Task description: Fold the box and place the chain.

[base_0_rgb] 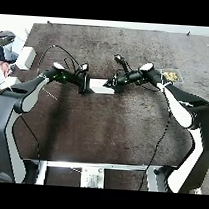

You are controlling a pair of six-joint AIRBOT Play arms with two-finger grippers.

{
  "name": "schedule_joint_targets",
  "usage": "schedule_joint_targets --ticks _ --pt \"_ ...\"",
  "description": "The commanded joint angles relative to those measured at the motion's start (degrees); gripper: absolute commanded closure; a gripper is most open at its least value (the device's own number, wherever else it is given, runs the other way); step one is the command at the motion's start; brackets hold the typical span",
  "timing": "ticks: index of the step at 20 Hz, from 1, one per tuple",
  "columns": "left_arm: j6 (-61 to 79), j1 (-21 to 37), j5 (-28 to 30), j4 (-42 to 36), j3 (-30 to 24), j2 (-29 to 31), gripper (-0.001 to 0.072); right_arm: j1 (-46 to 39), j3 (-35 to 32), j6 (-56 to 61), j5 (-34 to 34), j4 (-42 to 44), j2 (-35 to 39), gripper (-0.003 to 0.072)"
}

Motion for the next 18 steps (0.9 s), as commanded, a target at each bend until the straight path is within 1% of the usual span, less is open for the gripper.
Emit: schedule_joint_targets --ticks 1,4,6,8,10,15,17,18 --pt "-0.2 0.07 -0.07 -0.09 0.02 0.04 0.0292 0.09 -0.17 3.23 -0.98 -5.95 -0.44 0.0678" --pt "-0.2 0.07 -0.07 -0.09 0.02 0.04 0.0292 0.04 -0.15 3.26 -2.67 -5.55 0.09 0.0678" --pt "-0.2 0.07 -0.07 -0.09 0.02 0.04 0.0292 0.04 -0.13 2.8 -3.3 -2.36 1.18 0.0679" --pt "-0.2 0.07 -0.07 -0.09 0.02 0.04 0.0292 0.04 -0.13 -0.33 -3.91 2.97 3.65 0.0679" --pt "-0.2 0.07 -0.07 -0.09 0.02 0.04 0.0292 0.04 -0.13 -1.09 -5.6 6.8 6.86 0.068" --pt "-0.2 0.07 -0.07 -0.09 0.02 0.04 0.0291 0.04 -1.55 -0.55 -6.36 9.01 16.48 0.0681" --pt "-0.2 0.07 -0.07 -0.09 0.02 0.04 0.0292 0.04 -5.38 -0.39 -8.79 8.94 22.29 0.0681" --pt "-0.2 0.07 -0.07 -0.09 0.02 0.04 0.0292 0.02 -8.66 -0.35 -11.58 8.98 25.92 0.0681"
